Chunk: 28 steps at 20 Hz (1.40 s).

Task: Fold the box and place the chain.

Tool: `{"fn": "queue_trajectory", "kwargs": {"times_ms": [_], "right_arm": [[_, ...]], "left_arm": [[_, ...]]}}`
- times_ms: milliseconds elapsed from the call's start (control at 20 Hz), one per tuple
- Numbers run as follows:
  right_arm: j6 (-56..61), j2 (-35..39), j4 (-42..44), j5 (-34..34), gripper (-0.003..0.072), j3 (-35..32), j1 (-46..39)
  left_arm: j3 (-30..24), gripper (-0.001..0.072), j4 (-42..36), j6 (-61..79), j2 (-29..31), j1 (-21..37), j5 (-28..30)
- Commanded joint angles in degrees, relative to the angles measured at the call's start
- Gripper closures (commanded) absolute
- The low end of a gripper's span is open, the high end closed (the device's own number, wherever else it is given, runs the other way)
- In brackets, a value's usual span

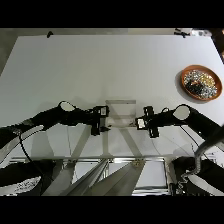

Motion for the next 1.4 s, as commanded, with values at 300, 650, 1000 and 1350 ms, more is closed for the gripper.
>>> {"fn": "queue_trajectory", "kwargs": {"times_ms": [300, 650, 1000, 1350], "right_arm": [[-2.45, -2.62, 5.03, 0.04, 0.0555, 0.96, 0.7], [3.89, -2.62, -1.53, 2.64, 0.0485, 0.96, -2.45], [3.45, -2.64, 0.13, 2.71, 0.0485, 0.96, -4.33], [-1.27, -4.5, 6.86, 0.28, 0.0485, 1.18, -2.12]], "left_arm": [[0.02, 0.0378, 0.02, 0.02, 0.02, 0.02, 0.0], [0.02, 0.0378, 0.02, 0.02, 0.02, 0.02, 0.0], [0.02, 0.0378, 0.02, 0.02, 0.02, 0.02, 0.0], [0.02, 0.0378, 0.02, 0.02, 0.02, 0.02, 0.0]]}}
